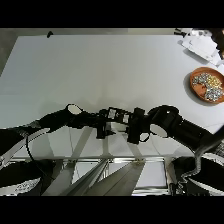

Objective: Fold the box and place the chain.

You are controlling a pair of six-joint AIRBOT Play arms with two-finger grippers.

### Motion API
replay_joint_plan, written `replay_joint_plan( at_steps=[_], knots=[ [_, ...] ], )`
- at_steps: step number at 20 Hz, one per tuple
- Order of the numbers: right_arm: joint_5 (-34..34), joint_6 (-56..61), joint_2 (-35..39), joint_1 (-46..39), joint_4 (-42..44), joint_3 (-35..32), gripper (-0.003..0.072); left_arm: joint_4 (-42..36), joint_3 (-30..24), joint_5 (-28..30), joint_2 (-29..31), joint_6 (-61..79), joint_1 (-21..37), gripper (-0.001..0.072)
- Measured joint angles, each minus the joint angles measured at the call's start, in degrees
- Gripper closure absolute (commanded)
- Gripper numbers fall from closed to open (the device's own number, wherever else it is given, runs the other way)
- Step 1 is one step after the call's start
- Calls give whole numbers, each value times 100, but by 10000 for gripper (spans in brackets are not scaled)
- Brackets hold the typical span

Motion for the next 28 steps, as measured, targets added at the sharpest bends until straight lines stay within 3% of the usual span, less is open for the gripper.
replay_joint_plan(
  at_steps=[6, 7, 8, 12, 20, 28],
  knots=[
    [-177, 11, 492, 0, -2, 0, 375, -4, 0, 17, 0, -2, 0, 431],
    [-177, 17, 584, 0, -4, 0, 441, -4, 0, 20, 0, -2, 0, 431],
    [-195, 52, 684, 0, -4, -2, 690, -4, 0, 22, 0, -2, 0, 431],
    [-538, 472, 1132, -149, 352, -273, 682, -7, 0, 24, 0, -4, 0, 431],
    [-3480, 1410, 1672, -267, 2085, -2063, 681, -7, 0, 26, 0, -7, 0, 431],
    [-4116, 1637, 1690, -26, 2782, -2778, 681, -7, 0, 26, 0, -7, 0, 431]
  ],
)
